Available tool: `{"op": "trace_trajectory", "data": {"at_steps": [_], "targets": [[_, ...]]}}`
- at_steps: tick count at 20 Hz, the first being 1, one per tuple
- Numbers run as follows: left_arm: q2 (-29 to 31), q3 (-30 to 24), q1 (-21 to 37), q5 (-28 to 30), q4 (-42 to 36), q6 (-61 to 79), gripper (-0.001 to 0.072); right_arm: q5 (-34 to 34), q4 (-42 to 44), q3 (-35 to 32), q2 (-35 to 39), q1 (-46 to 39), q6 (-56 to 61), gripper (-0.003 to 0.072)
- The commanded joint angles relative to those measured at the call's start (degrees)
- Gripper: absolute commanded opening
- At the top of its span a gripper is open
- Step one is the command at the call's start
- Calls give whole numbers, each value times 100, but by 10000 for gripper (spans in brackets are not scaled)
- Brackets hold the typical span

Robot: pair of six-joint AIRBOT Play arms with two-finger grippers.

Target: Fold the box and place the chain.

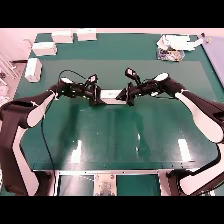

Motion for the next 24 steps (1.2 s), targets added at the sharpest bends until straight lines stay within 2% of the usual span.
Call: {"op": "trace_trajectory", "data": {"at_steps": [1,4,6,8,11,15,18,21,22,23,24], "targets": [[4,4,-7,-22,11,26,447,-2,501,7,772,4,90,8],[4,4,-7,-24,11,26,447,0,424,-2,1598,-2,599,7],[4,2,-7,-26,13,26,447,-2,17,-151,2175,-7,1239,7],[4,2,-7,-26,11,26,447,-37,-645,-590,2868,-48,1950,6],[4,2,-7,-31,11,26,447,-203,-1272,-1751,4103,-393,2664,6],[4,2,-7,-39,13,26,447,-452,-1309,-3567,5530,-1180,2763,8],[4,2,-7,-31,2,26,447,-455,-1329,-4631,6218,-1729,2761,8],[4,4,-7,9,-37,26,444,-608,-1325,-5217,6677,-2048,2761,8],[9,4,-7,66,-125,24,276,-675,-1327,-5259,6793,-2044,2761,8],[44,4,13,63,-127,28,16,-723,-1325,-5257,6894,-2041,2761,8],[76,35,50,96,-168,22,21,-758,-1327,-5254,6968,-2041,2761,8]]}}
